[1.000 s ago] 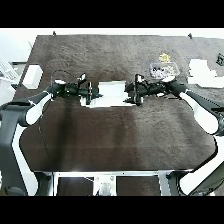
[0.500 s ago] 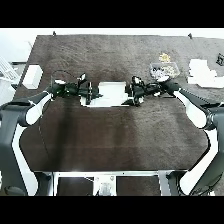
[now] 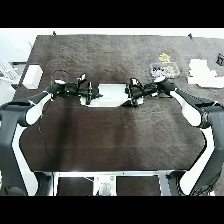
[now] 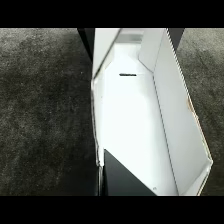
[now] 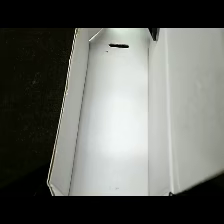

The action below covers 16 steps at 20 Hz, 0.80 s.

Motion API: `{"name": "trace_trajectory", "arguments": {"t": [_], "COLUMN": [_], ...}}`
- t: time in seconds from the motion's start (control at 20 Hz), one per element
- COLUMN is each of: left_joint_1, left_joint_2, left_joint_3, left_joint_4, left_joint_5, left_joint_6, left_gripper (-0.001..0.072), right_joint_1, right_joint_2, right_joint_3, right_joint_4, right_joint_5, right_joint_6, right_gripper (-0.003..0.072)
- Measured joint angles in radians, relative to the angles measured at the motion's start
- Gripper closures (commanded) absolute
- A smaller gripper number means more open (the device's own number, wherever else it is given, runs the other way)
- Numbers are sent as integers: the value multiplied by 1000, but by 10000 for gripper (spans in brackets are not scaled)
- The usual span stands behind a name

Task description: Fold the box and place the chain.

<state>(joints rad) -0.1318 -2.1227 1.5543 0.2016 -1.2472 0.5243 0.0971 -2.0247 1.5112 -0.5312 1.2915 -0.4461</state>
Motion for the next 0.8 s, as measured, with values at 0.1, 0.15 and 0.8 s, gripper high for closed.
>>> {"name": "trace_trajectory", "arguments": {"t": [0.1,0.15,0.8], "left_joint_1": [0,0,0], "left_joint_2": [0,0,0], "left_joint_3": [0,0,0], "left_joint_4": [0,0,0], "left_joint_5": [0,0,1], "left_joint_6": [0,0,0], "left_gripper": [687,687,687], "right_joint_1": [0,1,11], "right_joint_2": [-8,-14,-42], "right_joint_3": [11,18,60], "right_joint_4": [-2,-5,-18], "right_joint_5": [7,11,36], "right_joint_6": [3,9,63], "right_gripper": [35,36,37]}}
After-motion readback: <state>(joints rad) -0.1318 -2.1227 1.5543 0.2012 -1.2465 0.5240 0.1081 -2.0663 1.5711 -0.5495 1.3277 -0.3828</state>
